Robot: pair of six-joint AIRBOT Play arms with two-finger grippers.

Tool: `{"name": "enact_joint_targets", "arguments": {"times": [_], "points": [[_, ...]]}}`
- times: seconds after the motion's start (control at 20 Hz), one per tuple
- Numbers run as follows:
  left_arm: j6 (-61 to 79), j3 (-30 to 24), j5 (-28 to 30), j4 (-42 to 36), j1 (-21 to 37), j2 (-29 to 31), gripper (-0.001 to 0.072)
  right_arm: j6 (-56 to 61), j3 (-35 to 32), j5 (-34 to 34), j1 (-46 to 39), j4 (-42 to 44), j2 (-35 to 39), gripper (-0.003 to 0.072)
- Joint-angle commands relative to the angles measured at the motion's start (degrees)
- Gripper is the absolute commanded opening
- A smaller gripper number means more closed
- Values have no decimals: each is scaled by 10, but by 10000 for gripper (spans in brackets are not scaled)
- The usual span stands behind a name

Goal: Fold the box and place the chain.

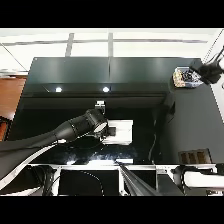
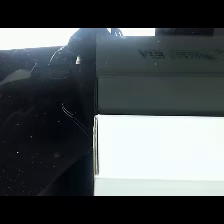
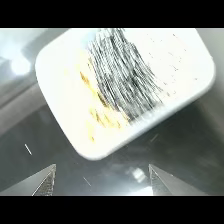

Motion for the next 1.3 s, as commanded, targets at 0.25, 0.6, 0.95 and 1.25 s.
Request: {"name": "enact_joint_targets", "arguments": {"times": [0.25,0.6,0.95,1.25], "points": [[0,0,-1,0,0,0,31,137,226,99,-42,168,-224,586],[0,0,-1,0,0,0,31,167,226,71,-42,167,-243,584],[0,0,-1,0,0,0,31,170,226,61,-25,197,-276,570],[0,0,1,0,0,0,31,79,228,73,-27,212,-263,54]]}}
